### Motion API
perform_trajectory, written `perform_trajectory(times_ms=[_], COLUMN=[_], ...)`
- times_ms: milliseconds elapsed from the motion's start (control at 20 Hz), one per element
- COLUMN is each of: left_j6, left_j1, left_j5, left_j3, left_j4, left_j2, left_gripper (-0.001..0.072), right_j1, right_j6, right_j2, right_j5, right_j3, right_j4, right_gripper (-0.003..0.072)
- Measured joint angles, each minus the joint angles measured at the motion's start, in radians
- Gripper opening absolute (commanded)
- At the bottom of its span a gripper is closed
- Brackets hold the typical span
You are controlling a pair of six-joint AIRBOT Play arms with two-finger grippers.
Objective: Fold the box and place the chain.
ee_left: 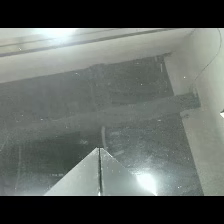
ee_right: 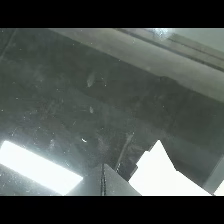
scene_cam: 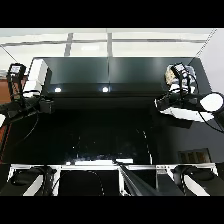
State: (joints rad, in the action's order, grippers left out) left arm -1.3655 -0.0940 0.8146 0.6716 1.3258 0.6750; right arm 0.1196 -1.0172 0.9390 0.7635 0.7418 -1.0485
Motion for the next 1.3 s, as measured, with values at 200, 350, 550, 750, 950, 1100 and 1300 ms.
perform_trajectory(times_ms=[200,350,550,750,950,1100,1300], left_j6=[0.0,0.0,0.0,0.0,0.0,0.0,-0.001], left_j1=[0.0,0.0,0.0,0.0,0.0,0.0,0.0], left_j5=[0.0,0.0,0.0,0.0,0.0,-0.02,-0.077], left_j3=[0.0,0.0,0.0,0.0,0.0,0.0,0.0], left_j4=[0.0,0.0,0.0,0.0,0.0,-0.002,-0.01], left_j2=[0.0,0.0,0.0,0.0,0.0,0.0,0.002], left_gripper=[0.0029,0.0029,0.0029,0.0029,0.0029,0.0029,0.0032], right_j1=[0.0,0.0,0.0,0.0,-0.041,-0.228,-0.615], right_j6=[0.0,0.0,0.0,0.0,-0.031,-0.217,-0.371], right_j2=[0.0,0.0,0.0,0.0,0.002,0.018,0.1], right_j5=[0.0,0.0,-0.013,-0.122,-0.239,-0.256,-0.16], right_j3=[0.0,0.0,0.0,0.0,0.006,0.044,0.131], right_j4=[0.0,0.0,0.04,0.187,0.197,0.019,-0.173], right_gripper=[0.0014,0.0014,0.0014,0.0714,0.0712,0.0712,0.0712])
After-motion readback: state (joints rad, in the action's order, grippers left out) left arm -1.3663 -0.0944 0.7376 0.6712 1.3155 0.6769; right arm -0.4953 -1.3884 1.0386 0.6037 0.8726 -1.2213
